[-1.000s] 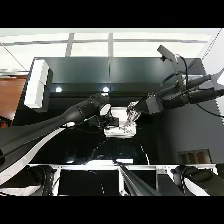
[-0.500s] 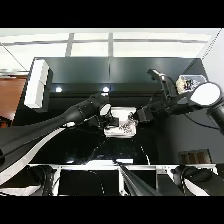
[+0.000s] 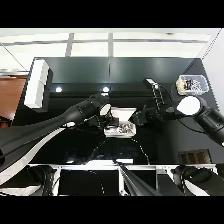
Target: Fold the box and place the chain.
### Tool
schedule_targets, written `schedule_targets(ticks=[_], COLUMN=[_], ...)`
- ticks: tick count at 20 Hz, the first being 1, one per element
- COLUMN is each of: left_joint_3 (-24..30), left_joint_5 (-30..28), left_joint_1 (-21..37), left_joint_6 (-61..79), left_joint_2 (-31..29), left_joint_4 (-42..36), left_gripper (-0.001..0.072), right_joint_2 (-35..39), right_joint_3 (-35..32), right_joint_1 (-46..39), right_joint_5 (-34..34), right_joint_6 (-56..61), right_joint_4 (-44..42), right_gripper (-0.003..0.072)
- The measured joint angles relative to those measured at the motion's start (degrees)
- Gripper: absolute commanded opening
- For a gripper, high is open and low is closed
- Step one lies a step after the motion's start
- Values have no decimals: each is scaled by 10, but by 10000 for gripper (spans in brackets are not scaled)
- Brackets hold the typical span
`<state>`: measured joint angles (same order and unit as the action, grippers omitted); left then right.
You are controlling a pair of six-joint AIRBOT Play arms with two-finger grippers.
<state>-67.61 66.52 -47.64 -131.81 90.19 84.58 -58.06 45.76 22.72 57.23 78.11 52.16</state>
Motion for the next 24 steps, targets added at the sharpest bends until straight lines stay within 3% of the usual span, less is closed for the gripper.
schedule_targets(ticks=[6,11,12,13,14,19,24], left_joint_3=[0,0,-1,-1,-3,-14,23], left_joint_5=[0,0,0,-4,-5,0,12], left_joint_1=[0,0,0,0,0,-2,9], left_joint_6=[0,-1,-5,-9,-13,-1,108], left_joint_2=[2,3,3,3,0,-46,-156], left_joint_4=[0,0,0,0,1,36,110], left_gripper=[27,32,147,337,448,467,467], right_joint_2=[45,59,60,61,61,62,62], right_joint_3=[18,19,19,19,19,19,18], right_joint_1=[-91,-120,-122,-124,-124,-127,-127], right_joint_5=[62,73,75,76,78,82,83], right_joint_6=[46,60,62,62,64,64,65], right_joint_4=[161,207,211,213,215,218,221], right_gripper=[322,322,322,322,322,322,322])
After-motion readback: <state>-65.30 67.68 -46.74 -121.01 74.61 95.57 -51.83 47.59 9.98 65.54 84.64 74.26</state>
